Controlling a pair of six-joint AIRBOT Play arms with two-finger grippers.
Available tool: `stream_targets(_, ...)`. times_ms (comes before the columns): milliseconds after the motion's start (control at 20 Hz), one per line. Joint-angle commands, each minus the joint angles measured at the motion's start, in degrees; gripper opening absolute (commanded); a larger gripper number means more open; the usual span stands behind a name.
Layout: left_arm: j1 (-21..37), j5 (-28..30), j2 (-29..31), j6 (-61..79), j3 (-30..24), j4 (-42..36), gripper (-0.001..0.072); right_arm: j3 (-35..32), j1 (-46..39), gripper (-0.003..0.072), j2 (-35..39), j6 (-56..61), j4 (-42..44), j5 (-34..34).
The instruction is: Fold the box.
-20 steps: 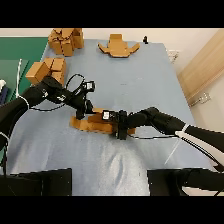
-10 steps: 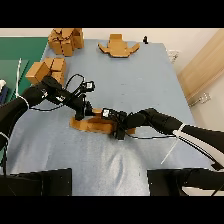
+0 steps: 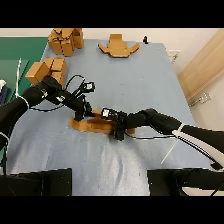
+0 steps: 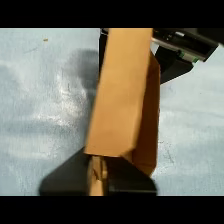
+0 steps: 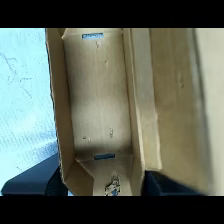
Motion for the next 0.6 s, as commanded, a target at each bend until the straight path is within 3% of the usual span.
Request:
stream_targets(0, 0.09, 1.46, 0.94, -2.6, 0.17, -0.28, 0.0559, -0.02, -0.02, 0.0165, -0.04, 0.13, -0.48, 0.13)
stream_targets(50, 0.37, 3.34, 1.68, -5.29, 0.39, 1.27, 0.0698, -0.02, -0.02, 0.0166, -0.04, 0.13, -0.55, 0.13)
stream_targets(250, 3.76, 2.49, 5.92, -15.74, 1.66, 12.81, 0.0694, -0.02, -0.02, 0.0166, -0.04, 0.11, -0.66, 0.11)
stream_targets(300, 4.85, 0.66, 7.04, -19.32, 1.66, 14.75, 0.045, -0.02, -0.02, 0.0169, -0.04, 0.11, -0.74, 0.11)
stream_targets(350, 5.81, -2.12, 8.07, -22.05, 1.66, 16.17, 0.0024, -0.02, -0.02, 0.017, -0.04, 0.11, -0.74, 0.11)
stream_targets(450, 6.75, -6.21, 10.51, -25.53, 0.9, 15.56, 0.001, -0.02, -0.02, 0.017, -0.02, 0.09, -0.79, 0.11)
stream_targets(550, 5.49, -3.89, 15.72, -21.94, -2.82, 12.76, 0.0009, -0.02, -0.02, 0.017, -0.02, 0.07, -0.81, 0.09)
